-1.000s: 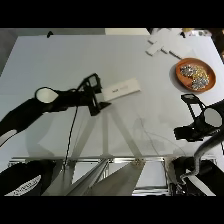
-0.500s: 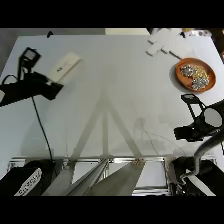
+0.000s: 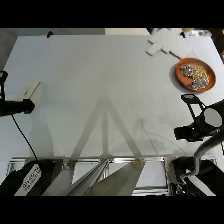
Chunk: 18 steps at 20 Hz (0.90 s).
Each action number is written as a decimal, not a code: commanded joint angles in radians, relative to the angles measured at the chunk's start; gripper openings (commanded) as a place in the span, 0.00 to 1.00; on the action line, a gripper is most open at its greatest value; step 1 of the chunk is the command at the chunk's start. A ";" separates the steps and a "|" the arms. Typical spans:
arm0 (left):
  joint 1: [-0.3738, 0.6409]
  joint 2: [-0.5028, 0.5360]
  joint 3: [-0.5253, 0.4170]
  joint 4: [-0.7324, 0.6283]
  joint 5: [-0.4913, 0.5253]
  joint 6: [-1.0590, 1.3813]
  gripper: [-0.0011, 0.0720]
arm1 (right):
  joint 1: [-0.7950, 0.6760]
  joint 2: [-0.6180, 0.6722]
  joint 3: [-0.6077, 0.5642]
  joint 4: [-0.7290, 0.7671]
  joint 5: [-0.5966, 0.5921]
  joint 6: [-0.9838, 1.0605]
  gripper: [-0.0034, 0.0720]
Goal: Fold the box and place the chain.
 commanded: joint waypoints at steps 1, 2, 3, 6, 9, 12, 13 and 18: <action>0.064 -0.004 -0.089 0.021 -0.032 -0.064 0.01 | 0.000 -0.001 0.001 0.000 0.000 0.000 0.06; 0.071 -0.004 -0.111 0.026 -0.032 -0.079 0.01 | 0.000 -0.001 0.001 0.000 0.000 0.000 0.06; 0.072 -0.004 -0.127 0.037 -0.034 -0.089 0.01 | 0.000 -0.001 0.001 0.000 0.000 0.000 0.06; 0.071 -0.002 -0.134 0.057 -0.052 -0.100 0.03 | 0.000 -0.001 0.001 0.000 0.000 0.000 0.06; 0.071 -0.002 -0.134 0.062 -0.076 -0.100 0.27 | 0.000 -0.001 0.001 0.000 0.000 0.000 0.06; 0.071 -0.002 -0.134 0.063 -0.111 -0.100 0.55 | 0.000 -0.001 0.001 0.000 0.000 0.000 0.06; 0.071 -0.002 -0.134 0.062 -0.117 -0.100 0.62 | 0.000 -0.001 0.001 0.000 0.000 0.000 0.06; 0.069 -0.001 -0.134 0.062 -0.134 -0.141 0.97 | 0.000 -0.001 0.001 0.000 0.000 0.000 0.06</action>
